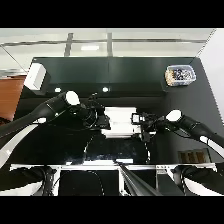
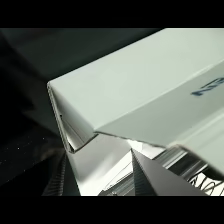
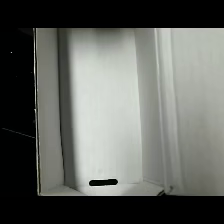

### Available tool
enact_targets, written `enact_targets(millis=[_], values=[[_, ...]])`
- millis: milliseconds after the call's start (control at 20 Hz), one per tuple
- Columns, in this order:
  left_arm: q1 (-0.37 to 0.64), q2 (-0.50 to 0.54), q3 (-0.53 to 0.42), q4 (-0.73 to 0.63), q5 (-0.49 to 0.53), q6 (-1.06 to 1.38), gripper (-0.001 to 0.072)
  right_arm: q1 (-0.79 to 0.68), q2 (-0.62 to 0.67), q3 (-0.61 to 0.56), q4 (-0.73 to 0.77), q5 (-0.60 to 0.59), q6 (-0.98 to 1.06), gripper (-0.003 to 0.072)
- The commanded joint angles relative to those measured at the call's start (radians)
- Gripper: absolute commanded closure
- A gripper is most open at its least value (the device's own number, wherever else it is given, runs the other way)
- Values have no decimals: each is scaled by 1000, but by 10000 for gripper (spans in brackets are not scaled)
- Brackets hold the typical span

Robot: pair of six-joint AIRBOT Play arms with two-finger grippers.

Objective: Fold the box and place the chain.

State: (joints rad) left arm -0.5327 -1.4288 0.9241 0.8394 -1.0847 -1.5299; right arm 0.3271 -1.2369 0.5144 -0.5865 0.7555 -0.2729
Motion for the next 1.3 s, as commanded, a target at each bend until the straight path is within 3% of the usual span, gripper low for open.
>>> enact_targets(millis=[0,350,700,1250], values=[[-14,0,21,19,10,-51,240,0,0,0,0,0,0,286],[-42,0,31,82,13,-133,238,0,0,0,0,0,0,286],[-142,0,123,317,37,-330,238,0,0,0,0,0,0,286],[-203,-5,125,339,44,-388,240,0,0,0,0,0,0,286]])
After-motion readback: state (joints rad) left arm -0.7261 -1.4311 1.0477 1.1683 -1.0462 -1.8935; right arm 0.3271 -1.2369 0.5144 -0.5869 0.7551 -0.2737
